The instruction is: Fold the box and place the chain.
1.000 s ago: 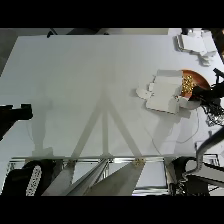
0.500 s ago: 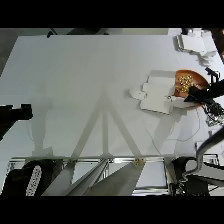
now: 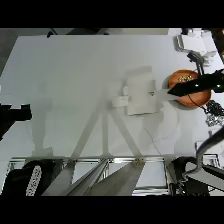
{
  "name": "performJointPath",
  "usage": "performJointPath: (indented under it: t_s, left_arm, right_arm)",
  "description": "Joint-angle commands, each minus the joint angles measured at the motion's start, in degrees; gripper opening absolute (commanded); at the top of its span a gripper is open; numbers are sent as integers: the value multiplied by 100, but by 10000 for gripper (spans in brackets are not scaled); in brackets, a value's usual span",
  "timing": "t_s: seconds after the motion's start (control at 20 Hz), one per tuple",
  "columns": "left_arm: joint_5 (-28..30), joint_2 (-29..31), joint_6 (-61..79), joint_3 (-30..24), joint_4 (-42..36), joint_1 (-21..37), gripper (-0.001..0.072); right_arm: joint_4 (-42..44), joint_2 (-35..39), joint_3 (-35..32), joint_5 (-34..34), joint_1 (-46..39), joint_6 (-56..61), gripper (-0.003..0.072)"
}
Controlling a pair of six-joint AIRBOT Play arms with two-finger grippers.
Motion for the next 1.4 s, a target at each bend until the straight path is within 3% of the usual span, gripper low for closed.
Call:
performJointPath:
  t_s: [0.0,0.2,0.6,0.75,0.85,0.9,0.95,1.1,1.25,1.35]
  left_arm:
    - [0,4,50,-2,52,4,701]
    - [2,4,50,-2,52,4,701]
    - [92,4,-15,-2,-57,4,701]
    - [66,2,-15,-2,-527,4,699]
    - [11,-7,-15,0,-706,4,698]
    - [52,-33,-55,0,-920,4,687]
    - [35,-118,-131,26,-1169,4,622]
    - [-238,-852,142,343,-2173,4,636]
    - [-601,-2144,2081,1123,-4385,2,637]
    - [-1211,-3101,3049,1838,-5608,0,636]
  right_arm:
    - [955,155,-66,-402,671,-841,10]
    - [1405,179,-407,-925,1154,-1198,9]
    - [2310,997,-2699,-3589,2096,-1818,8]
    - [2494,1309,-3340,-4297,2608,-1818,8]
    - [2524,1403,-3397,-4446,2793,-1816,9]
    - [2566,1440,-3397,-4500,2861,-1816,9]
    - [2566,1471,-3397,-4529,2900,-1816,9]
    - [2625,1582,-3397,-4704,2935,-1836,9]
    - [2979,1626,-3425,-4833,2935,-2151,9]
    - [3515,1626,-3541,-4920,2935,-2706,9]
